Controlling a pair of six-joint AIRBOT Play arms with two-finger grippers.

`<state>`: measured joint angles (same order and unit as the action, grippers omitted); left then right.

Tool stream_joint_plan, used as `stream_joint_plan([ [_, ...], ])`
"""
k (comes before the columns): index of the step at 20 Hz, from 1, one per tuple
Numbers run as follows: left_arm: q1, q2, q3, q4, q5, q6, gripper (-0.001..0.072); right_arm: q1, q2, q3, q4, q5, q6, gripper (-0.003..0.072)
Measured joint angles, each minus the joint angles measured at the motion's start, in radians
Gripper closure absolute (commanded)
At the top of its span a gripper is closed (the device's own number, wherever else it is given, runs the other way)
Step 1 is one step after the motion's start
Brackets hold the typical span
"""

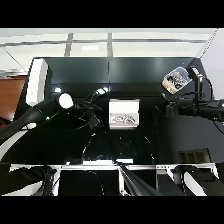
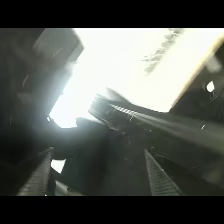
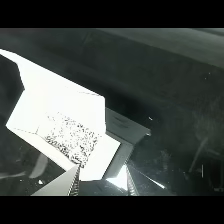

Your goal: Fold the box and place the chain.

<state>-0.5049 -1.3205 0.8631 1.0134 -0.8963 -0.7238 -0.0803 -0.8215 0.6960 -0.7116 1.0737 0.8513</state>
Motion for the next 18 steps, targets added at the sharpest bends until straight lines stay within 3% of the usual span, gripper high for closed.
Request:
stream_joint_plan([
  [7, 0.061, -0.058, -0.008, -0.235, 0.002, 0.668, -0.0006, 0.000, 0.000, 0.000, 0.000, -0.003, 0.023, 0.0348],
  [12, 0.069, -0.123, -0.006, -0.392, -0.031, 0.811, -0.0006, 0.000, 0.000, 0.000, 0.000, -0.005, 0.030, 0.0348],
  [18, 0.035, -0.165, -0.005, -0.452, 0.007, 0.861, -0.0005, 0.000, 0.000, 0.000, 0.000, -0.005, 0.035, 0.0348],
])
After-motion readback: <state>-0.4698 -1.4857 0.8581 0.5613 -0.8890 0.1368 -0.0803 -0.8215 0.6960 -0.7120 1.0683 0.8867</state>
